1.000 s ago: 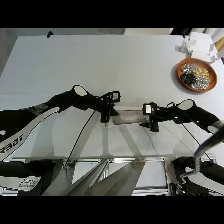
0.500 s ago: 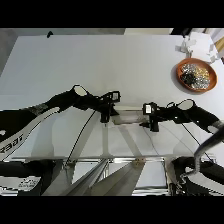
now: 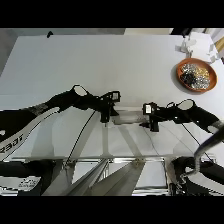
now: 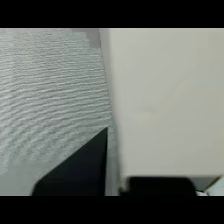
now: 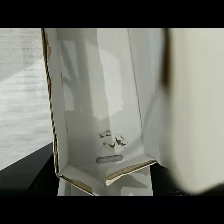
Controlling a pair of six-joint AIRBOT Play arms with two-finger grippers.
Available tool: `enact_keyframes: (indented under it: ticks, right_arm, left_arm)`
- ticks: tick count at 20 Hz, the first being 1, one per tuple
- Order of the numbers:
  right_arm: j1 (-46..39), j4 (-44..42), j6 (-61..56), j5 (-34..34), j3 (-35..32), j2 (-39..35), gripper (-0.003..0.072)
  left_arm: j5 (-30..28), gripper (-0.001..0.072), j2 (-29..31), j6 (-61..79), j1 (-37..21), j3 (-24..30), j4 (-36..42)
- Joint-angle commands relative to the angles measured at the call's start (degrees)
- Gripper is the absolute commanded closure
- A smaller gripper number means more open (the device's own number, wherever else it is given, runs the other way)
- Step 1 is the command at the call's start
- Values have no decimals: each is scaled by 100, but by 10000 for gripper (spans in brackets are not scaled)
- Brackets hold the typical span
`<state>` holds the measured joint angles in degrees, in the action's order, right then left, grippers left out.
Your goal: Fold the box and place the chain.
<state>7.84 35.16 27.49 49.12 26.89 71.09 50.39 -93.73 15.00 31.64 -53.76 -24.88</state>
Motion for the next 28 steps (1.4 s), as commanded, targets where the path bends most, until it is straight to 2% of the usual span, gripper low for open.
enact_keyframes:
  ticks: [1, 3, 4, 7, 12, 16, 18, 22, 25, 28]
  right_arm:
    - [7, 0, 0, -7, -2, -2, 274]
    - [7, 0, 0, -7, -2, 0, 274]
    - [7, 0, 0, -7, -2, -2, 274]
    - [7, 0, 0, -7, -2, -2, 274]
    - [7, 0, 0, -7, -2, -2, 274]
    - [7, 0, 0, -7, -2, -2, 274]
    - [7, 0, 0, -7, -2, -2, 274]
    - [7, 0, 0, -7, -2, -2, 274]
    - [7, 0, 0, -7, -2, -2, 274]
    - [7, 0, 0, -7, -2, -2, 274]
  left_arm:
    - [109, 477, 24, 0, -13, -4, -24]
    - [105, 345, 61, 0, -13, -7, -39]
    - [105, 312, 83, 0, -13, -7, -55]
    - [103, 312, 188, 0, -13, -7, -232]
    - [76, 298, 452, -83, -13, -7, -962]
    - [-2, 291, 623, -789, -13, -7, -1646]
    - [0, 246, 741, -1078, -13, -7, -2000]
    - [2, 246, 1102, -1432, -13, -7, -2570]
    - [98, 247, 1429, -1714, -13, -7, -2839]
    - [492, 255, 1746, -2057, -2, -7, -3027]
